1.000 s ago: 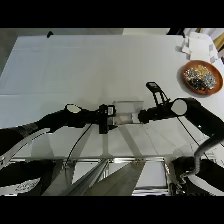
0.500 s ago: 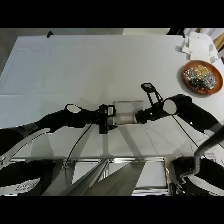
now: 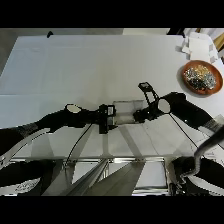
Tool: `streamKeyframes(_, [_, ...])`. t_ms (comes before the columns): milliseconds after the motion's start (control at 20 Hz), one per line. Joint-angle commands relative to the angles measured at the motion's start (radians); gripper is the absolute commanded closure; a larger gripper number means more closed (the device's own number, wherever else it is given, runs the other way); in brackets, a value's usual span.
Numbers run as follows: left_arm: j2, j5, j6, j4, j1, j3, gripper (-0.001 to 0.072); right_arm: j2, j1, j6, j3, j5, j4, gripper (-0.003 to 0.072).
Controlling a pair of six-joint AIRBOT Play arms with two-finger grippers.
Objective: Fold the box and place the chain.
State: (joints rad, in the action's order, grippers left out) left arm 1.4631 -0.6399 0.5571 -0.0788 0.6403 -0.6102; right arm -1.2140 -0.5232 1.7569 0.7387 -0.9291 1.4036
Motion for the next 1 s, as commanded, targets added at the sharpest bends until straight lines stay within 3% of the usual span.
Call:
streamKeyframes(0, [-0.001,0.0,0.0,0.0,-0.001,-0.001,0.0575,-0.021,-0.005,0.079,0.014,-0.017,0.005,0.0286])
streamKeyframes(450, [-0.001,0.0,0.0,0.0,-0.001,-0.001,0.0575,-0.073,-0.055,0.08,0.043,-0.058,0.006,0.0285])
streamKeyframes(650, [-0.001,0.0,0.0,0.0,-0.001,-0.001,0.0575,-0.073,-0.055,0.084,0.043,-0.055,0.005,0.0217])
streamKeyframes(950, [-0.001,0.0,0.0,0.0,-0.001,-0.001,0.0575,-0.073,-0.055,0.158,0.043,-0.024,0.006,0.0217])
